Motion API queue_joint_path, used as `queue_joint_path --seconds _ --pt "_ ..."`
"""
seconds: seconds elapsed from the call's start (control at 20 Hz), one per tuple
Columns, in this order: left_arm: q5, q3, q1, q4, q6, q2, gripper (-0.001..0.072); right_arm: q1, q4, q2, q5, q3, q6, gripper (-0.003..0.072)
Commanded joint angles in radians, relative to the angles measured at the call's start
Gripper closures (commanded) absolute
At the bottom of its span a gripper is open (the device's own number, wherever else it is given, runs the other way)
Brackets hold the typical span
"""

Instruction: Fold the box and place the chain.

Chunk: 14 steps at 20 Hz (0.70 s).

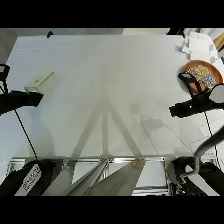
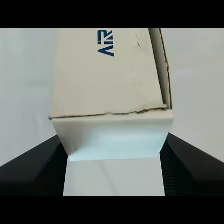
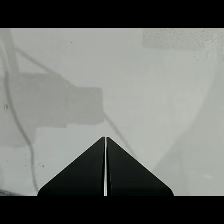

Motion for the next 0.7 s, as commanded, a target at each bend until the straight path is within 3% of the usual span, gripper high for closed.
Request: queue_joint_path --seconds 0.0,0.25,0.35,0.45,0.65 --pt "-0.023 -0.035 0.026 0.128 -0.111 -0.049 0.0707 -0.001 0.001 0.001 0.0 0.001 0.0 0.0678" --pt "-0.074 -0.066 0.024 0.181 -0.11 -0.06 0.0707 -0.001 0.001 0.001 0.006 0.001 0.001 0.0677" --pt "-0.119 -0.066 0.024 0.231 -0.11 -0.06 0.0671 -0.001 0.0 0.001 0.009 0.001 0.0 0.0677" --pt "-0.147 -0.066 0.024 0.264 -0.11 -0.06 0.0442 -0.001 0.0 0.001 0.008 0.001 0.0 0.0677" --pt "-0.167 -0.066 0.023 0.274 -0.11 -0.06 0.0128 -0.001 0.0 0.001 0.005 0.001 0.0 0.0677"
